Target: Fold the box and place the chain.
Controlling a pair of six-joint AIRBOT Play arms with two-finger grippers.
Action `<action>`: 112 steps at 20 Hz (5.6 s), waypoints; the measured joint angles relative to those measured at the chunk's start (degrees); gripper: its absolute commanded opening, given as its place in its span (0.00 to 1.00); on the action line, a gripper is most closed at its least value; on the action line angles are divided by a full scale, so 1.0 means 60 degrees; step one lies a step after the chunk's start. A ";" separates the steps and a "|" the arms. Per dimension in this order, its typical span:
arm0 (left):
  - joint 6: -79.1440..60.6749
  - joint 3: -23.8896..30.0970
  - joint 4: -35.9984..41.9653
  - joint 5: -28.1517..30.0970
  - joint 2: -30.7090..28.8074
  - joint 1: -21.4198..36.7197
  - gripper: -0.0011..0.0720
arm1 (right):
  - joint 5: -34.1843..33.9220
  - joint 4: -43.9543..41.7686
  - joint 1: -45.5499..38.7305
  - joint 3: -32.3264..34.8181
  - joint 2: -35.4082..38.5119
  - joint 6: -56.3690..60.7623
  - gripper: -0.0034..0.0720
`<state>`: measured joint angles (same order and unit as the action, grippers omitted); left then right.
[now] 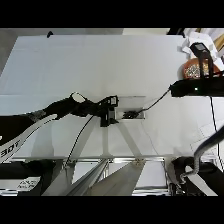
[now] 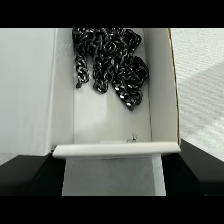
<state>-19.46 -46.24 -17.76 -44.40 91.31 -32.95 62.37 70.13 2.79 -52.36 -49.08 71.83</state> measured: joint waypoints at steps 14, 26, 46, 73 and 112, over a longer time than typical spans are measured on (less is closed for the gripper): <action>-0.0004 0.0000 0.0000 0.0000 0.0000 0.0000 0.13 | 0.0022 -0.1599 0.2769 0.0106 0.1395 -0.0546 0.07; -0.0004 0.0000 0.0000 -0.0004 0.0000 0.0000 0.13 | -0.1832 -0.1661 0.4200 0.1169 -0.0098 -0.0554 0.07; 0.0000 0.0000 0.0000 0.0000 0.0000 0.0000 0.13 | -0.3016 -0.1078 0.4156 0.1836 -0.0838 -0.1577 0.36; 0.0000 0.0000 0.0000 0.0000 0.0000 0.0000 0.13 | -0.3180 0.1111 -0.0951 0.0535 -0.5049 0.0648 0.44; 0.0000 0.0000 0.0000 -0.0004 0.0000 0.0000 0.13 | -0.1672 0.1643 -0.0699 0.0543 -0.4849 0.0958 0.06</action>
<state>-19.46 -46.24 -17.76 -44.42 91.31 -32.95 52.34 79.99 -1.41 -49.10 -78.17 77.58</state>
